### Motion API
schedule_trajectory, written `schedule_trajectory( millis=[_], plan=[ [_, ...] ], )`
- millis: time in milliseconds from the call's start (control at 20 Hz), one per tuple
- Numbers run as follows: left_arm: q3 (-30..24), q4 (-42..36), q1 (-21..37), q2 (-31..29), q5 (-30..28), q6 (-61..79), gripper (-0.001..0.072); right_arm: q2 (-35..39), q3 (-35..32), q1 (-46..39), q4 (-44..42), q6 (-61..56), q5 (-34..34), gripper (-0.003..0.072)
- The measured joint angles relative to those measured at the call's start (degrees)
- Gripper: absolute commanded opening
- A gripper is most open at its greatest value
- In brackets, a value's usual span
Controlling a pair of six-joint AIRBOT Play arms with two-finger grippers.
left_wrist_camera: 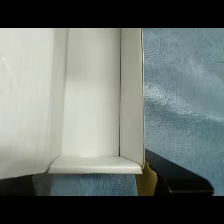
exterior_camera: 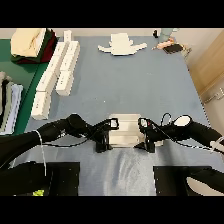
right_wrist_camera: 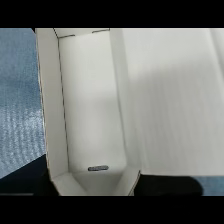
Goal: Fold the box.
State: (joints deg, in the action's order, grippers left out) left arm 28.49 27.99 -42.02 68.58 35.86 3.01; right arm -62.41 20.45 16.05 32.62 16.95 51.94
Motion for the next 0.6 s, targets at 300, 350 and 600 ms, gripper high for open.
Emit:
schedule_trajectory(
  millis=[300,350,600],
  plan=[
    [-1.3,0.1,0.2,-0.9,0.0,0.6,0.0694,0.0,0.0,0.0,0.0,0.0,0.0,0.0525],
    [-1.7,0.1,0.3,-1.3,-0.1,0.8,0.0695,0.0,0.0,0.0,0.0,0.0,0.0,0.0525],
    [-2.8,0.5,0.3,-2.5,-0.2,2.1,0.0695,0.0,0.0,0.0,0.0,0.1,0.0,0.0525]
  ],
)
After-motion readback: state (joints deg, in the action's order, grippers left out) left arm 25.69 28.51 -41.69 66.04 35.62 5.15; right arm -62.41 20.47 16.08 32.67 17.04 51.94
